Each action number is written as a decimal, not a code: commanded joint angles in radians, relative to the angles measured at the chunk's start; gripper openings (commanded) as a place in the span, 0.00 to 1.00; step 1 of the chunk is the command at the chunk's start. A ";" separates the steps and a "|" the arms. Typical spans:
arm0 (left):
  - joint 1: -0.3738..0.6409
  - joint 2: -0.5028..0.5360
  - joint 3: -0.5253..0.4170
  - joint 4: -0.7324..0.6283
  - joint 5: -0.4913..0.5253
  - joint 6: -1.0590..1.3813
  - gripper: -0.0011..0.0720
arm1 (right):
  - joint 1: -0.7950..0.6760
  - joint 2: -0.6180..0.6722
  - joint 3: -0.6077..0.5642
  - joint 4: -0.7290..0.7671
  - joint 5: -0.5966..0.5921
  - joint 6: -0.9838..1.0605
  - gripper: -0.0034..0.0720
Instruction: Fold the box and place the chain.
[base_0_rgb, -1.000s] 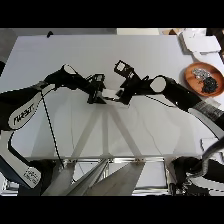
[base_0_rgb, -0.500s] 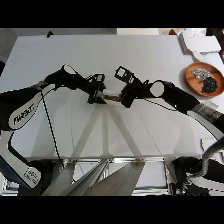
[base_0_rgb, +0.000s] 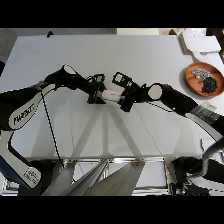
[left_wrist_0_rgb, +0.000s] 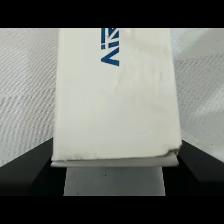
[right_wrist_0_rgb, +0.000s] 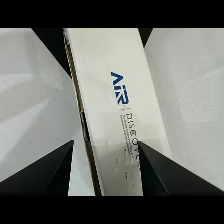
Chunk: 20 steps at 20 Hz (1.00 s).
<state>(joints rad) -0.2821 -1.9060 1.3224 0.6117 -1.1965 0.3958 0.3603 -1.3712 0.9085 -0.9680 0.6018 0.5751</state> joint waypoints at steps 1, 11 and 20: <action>0.000 0.000 0.000 -0.001 0.003 -0.003 0.49 | 0.006 0.000 -0.001 0.004 0.015 0.003 0.63; 0.000 0.000 0.000 -0.002 0.003 -0.003 0.49 | 0.006 0.092 0.000 0.004 0.016 0.014 0.63; 0.000 0.000 0.000 -0.002 0.003 -0.003 0.49 | 0.005 0.062 0.000 0.325 -0.129 0.211 0.06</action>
<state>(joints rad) -0.2821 -1.9060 1.3224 0.6098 -1.1934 0.3923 0.3656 -1.2892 0.9077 -0.7780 0.5404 0.7063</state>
